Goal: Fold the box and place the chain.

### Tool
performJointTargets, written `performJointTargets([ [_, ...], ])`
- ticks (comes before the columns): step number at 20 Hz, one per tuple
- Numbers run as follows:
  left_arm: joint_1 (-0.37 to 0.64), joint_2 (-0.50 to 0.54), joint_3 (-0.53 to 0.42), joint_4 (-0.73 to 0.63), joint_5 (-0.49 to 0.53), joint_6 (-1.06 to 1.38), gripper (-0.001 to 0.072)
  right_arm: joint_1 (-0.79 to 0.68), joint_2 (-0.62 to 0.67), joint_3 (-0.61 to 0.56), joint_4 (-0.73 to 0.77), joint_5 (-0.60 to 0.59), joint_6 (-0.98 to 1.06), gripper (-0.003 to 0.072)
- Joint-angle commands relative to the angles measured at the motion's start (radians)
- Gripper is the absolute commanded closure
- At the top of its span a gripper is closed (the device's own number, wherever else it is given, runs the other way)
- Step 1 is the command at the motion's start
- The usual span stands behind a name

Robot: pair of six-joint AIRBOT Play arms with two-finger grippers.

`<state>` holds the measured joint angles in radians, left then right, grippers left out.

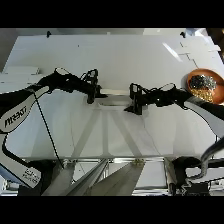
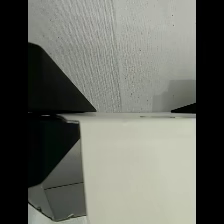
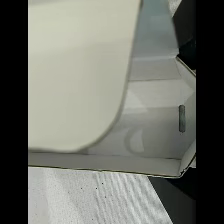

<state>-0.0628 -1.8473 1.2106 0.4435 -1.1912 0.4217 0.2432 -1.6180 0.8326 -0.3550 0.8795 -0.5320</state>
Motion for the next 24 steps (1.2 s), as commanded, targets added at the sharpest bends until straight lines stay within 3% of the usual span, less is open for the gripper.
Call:
performJointTargets([
  [1,0.0,-0.001,0.0,0.0,0.002,0.0,0.07,0.001,0.0,0.001,0.0,0.0,0.0,0.0193],
  [24,-0.001,-0.001,0.0,-0.028,0.002,-0.003,0.07,0.001,0.0,0.001,0.0,0.0,0.0,0.0193],
])
